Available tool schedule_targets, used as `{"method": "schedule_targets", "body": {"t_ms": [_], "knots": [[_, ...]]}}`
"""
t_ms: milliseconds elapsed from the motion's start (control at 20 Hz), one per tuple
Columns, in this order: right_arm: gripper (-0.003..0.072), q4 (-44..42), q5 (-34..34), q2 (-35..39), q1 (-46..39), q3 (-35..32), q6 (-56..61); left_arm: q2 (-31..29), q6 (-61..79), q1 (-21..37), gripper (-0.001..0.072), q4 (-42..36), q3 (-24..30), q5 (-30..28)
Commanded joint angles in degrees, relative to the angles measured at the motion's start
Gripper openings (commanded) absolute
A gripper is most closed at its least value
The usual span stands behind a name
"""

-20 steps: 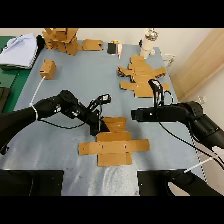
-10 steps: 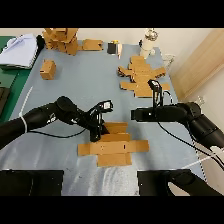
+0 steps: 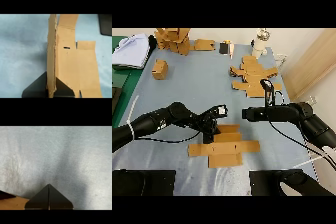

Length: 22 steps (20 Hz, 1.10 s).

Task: Fold the box.

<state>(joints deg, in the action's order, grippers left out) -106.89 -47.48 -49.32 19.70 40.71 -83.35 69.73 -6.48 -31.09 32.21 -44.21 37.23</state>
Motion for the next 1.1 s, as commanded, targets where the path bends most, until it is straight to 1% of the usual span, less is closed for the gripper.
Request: {"method": "schedule_targets", "body": {"t_ms": [0, 100, 400, 500, 750, 1050], "knots": [[0.0001, -0.1, 0.1, 0.0, 0.1, 0.0, 0.0, -1.1, 4.9, -0.3, 0.0011, -4.2, 0.2, -4.6], [0.0001, -0.3, 0.1, 0.0, 0.1, 0.0, 0.0, -1.2, 5.5, -0.4, 0.0011, -5.2, 0.7, -3.5], [0.0001, -0.4, 0.8, 0.0, 1.4, 0.0, -0.1, -1.3, 5.4, -0.4, 0.0011, -5.2, 4.6, -1.6], [0.0001, -0.2, 2.3, 0.0, 3.2, -0.2, 0.0, -1.3, 5.4, -0.4, 0.0011, -5.1, 4.8, -0.1], [0.0001, 0.2, 2.4, 0.0, 3.7, -0.3, 0.0, -1.3, 5.4, -0.4, 0.0011, -3.8, 4.8, 4.0], [0.0001, 0.2, 2.4, 0.0, 3.7, -0.3, 0.0, -1.3, 5.4, -0.3, 0.0012, -3.1, 4.7, 5.9]]}}
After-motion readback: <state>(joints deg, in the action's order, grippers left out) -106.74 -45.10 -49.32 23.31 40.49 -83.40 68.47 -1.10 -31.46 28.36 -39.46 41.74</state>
